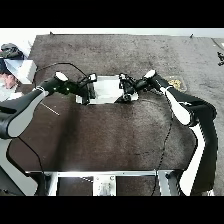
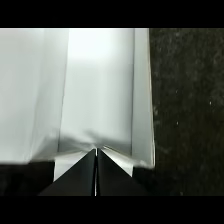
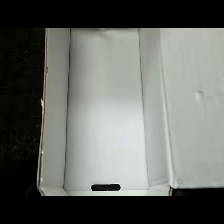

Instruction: Fold the box and place the chain.

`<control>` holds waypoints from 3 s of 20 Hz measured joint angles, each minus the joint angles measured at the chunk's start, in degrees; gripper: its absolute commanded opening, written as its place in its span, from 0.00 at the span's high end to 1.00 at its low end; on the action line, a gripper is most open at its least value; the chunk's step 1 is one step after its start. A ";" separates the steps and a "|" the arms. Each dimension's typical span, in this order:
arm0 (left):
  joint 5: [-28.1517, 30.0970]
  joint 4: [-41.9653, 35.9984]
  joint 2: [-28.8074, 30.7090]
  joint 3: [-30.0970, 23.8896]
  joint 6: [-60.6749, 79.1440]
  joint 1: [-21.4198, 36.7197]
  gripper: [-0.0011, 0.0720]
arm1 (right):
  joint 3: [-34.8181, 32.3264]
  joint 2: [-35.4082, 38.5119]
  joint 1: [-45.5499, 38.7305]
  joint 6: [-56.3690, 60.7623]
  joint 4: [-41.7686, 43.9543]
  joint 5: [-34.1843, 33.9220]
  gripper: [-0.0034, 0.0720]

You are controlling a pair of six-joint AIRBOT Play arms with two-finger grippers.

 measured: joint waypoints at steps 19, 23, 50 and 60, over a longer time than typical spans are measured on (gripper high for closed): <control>-3.13 11.21 17.75 -6.45 -54.10 16.48 0.97 | 0.00 0.00 0.00 -0.09 0.00 0.02 0.38; -2.16 9.35 17.86 -11.08 -57.96 17.92 0.97 | 0.00 0.00 0.00 -0.09 0.00 0.02 0.38; -0.61 -20.46 3.91 -16.41 -47.65 14.34 0.97 | 0.00 0.00 0.00 -0.11 0.00 0.04 0.38; -1.88 -23.50 4.07 -14.71 -47.25 10.91 0.51 | 0.00 0.00 0.00 -0.11 0.00 0.04 0.38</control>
